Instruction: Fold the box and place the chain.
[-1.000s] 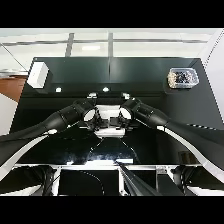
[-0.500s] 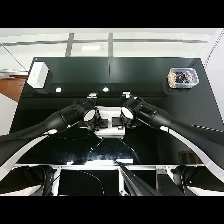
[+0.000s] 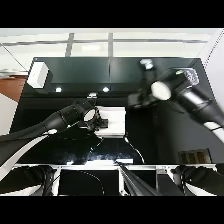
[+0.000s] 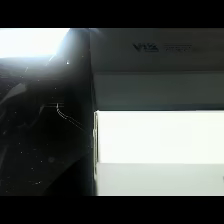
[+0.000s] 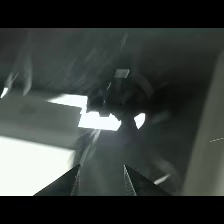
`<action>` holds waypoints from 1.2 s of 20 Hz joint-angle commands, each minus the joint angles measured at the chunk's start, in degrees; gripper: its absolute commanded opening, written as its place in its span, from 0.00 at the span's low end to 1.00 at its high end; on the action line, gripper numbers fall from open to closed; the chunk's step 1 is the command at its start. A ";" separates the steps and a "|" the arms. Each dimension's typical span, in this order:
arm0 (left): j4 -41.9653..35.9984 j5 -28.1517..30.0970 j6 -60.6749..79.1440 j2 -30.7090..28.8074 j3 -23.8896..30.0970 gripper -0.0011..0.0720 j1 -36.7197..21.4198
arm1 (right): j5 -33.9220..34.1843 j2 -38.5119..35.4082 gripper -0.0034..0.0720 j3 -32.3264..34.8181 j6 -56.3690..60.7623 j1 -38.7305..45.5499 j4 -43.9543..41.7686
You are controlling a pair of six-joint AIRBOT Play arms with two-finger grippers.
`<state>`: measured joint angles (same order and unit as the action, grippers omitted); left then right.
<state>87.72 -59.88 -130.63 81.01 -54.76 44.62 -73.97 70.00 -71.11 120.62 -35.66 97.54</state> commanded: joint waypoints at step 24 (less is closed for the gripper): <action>0.04 1.16 -0.02 0.02 0.02 0.05 -0.15 | 18.95 39.41 0.65 -26.12 -22.60 46.62 -6.38</action>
<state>87.88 -58.22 -130.63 81.01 -54.74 44.49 -53.41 106.41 -95.02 99.07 10.83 93.14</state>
